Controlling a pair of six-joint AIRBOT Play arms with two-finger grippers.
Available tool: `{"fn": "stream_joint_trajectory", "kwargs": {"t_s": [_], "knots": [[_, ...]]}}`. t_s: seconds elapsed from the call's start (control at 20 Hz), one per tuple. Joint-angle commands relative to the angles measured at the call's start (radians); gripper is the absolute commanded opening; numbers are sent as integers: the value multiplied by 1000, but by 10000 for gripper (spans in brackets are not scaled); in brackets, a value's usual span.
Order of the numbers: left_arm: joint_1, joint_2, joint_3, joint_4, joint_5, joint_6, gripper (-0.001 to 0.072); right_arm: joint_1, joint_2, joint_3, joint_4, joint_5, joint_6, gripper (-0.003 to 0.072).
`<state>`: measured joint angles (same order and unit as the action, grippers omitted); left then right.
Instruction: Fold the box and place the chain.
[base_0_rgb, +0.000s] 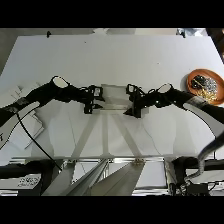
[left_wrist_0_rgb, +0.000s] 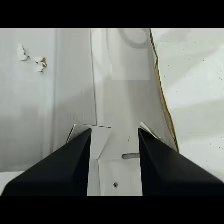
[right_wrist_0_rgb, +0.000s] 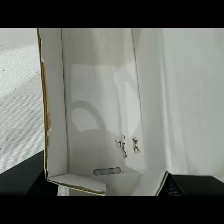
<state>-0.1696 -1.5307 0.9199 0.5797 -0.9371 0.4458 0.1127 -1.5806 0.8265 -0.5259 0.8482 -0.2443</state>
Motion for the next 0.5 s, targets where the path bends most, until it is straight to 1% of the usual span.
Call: {"fn": "stream_joint_trajectory", "kwargs": {"t_s": [0.0,0.1,0.15,0.2,0.25,0.35,0.45], "knots": [[0,-11,0,-33,-2,-1,358,0,-1,0,0,1,0,398],[0,-14,0,-33,-1,-1,348,0,-1,0,0,1,-1,398],[0,-14,0,-33,-2,-1,264,0,-1,0,0,1,0,398],[0,-12,0,-32,-3,-1,95,0,-1,0,0,1,0,398],[3,-7,0,-32,-2,-2,16,0,-1,0,0,1,0,398],[20,17,0,-33,-22,-5,14,0,-1,0,0,1,0,398],[61,71,0,-33,-73,-27,11,0,-1,0,0,1,0,398]]}}
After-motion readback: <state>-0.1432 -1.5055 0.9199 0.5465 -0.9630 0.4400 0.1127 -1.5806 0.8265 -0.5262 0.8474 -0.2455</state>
